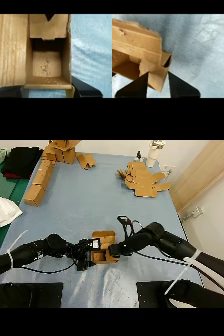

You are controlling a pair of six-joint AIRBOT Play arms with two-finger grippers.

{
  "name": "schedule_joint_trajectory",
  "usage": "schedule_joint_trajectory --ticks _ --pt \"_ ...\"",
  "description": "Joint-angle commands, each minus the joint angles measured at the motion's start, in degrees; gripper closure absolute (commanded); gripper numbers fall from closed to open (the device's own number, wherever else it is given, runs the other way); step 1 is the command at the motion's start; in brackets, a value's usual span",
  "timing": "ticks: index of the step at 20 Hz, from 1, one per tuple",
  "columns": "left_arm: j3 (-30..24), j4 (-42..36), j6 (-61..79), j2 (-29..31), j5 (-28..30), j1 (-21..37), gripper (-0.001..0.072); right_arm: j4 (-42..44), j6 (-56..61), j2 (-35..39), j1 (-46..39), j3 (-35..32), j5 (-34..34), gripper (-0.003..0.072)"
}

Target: Fold the box.

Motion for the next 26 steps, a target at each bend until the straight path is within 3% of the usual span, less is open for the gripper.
schedule_joint_trajectory --ticks 1,12,13,15,16,17,19,20,21,22,26 --pt "0.02 0.00 0.02 0.00 0.00 -0.02 0.0204 -10.56 13.31 -5.33 5.57 5.29 -7.28 0.0320" --pt "0.02 0.00 0.02 0.00 0.02 -0.02 0.0204 -12.46 30.80 -20.63 10.62 17.03 -15.50 0.0321" --pt "0.02 0.02 0.02 0.00 0.02 -0.02 0.0204 -12.46 31.36 -21.38 10.62 17.16 -15.96 0.0370" --pt "0.02 0.02 0.02 0.00 0.00 -0.02 0.0204 -12.72 31.45 -22.08 10.62 17.14 -17.44 0.0608" --pt "0.02 0.00 0.04 0.00 0.02 -0.02 0.0204 -12.90 31.43 -22.08 10.69 17.14 -18.16 0.0669" --pt "0.02 0.00 0.02 0.00 0.02 -0.02 0.0204 -12.90 31.41 -22.08 10.69 17.14 -18.84 0.0684" --pt "0.02 0.00 0.02 0.00 0.00 -0.02 0.0204 -12.68 31.34 -21.99 10.78 17.16 -18.91 0.0683" --pt "0.02 0.00 0.02 0.00 0.00 -0.02 0.0204 -12.66 31.32 -21.68 10.91 17.16 -18.80 0.0631" --pt "0.02 0.00 0.02 0.00 0.02 -0.02 0.0204 -12.57 31.32 -21.31 10.99 17.33 -18.93 0.0460" --pt "0.02 0.00 0.02 0.00 0.02 -0.02 0.0204 -12.00 31.30 -20.72 10.97 17.59 -18.95 0.0348" --pt "0.02 0.00 0.02 0.00 0.02 -0.02 0.0204 -13.38 31.41 -17.03 10.80 18.34 -19.65 0.0318"
